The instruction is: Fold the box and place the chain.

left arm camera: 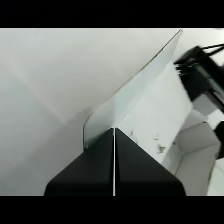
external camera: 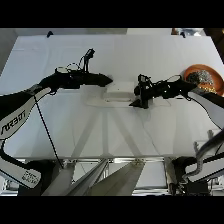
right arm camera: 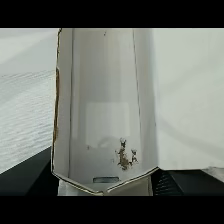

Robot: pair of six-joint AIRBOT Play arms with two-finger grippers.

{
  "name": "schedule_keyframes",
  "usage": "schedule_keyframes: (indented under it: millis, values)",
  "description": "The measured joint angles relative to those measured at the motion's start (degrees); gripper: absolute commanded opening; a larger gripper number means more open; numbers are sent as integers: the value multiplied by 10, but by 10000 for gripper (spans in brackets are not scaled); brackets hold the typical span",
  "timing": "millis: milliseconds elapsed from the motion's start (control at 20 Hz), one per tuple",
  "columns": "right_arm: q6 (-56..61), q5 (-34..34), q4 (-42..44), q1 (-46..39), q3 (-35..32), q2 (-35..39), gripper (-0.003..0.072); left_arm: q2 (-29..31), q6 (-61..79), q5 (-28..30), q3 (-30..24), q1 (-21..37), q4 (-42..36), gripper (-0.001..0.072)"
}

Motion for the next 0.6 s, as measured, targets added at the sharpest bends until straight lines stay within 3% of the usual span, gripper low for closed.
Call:
schedule_keyframes:
  millis: [300, 600]
  values:
    - [0, 1, 0, 0, 0, 0, 538, -19, -81, 4, 0, 0, 82, 4]
    - [0, 0, 0, 0, 0, 0, 538, -25, -91, 2, 0, 2, 87, 6]
